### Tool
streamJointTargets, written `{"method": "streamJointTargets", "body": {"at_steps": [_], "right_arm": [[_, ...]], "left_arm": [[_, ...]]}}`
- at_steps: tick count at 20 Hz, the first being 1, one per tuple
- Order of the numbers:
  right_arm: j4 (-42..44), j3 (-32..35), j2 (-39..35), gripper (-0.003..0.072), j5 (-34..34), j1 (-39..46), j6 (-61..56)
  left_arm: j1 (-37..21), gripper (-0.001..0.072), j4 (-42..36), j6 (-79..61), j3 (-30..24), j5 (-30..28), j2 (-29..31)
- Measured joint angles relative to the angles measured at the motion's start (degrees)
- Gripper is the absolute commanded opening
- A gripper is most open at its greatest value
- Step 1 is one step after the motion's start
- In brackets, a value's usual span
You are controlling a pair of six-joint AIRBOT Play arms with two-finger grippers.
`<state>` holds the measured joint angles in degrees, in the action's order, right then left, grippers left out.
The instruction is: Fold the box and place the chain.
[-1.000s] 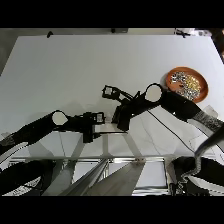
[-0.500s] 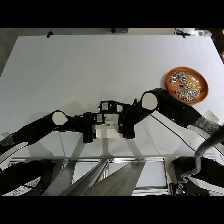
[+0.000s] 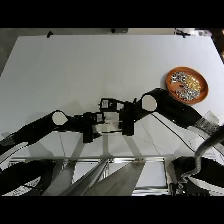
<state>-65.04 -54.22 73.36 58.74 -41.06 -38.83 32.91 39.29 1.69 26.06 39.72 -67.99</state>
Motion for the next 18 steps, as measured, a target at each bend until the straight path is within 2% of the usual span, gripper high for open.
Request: {"method": "streamJointTargets", "body": {"at_steps": [18], "right_arm": [[-0.5,2.6,-0.1,0.0225,-0.3,-2.9,-2.6]], "left_arm": [[0.0,0.0155,0.2,-0.3,0.0,-0.1,0.0]]}}
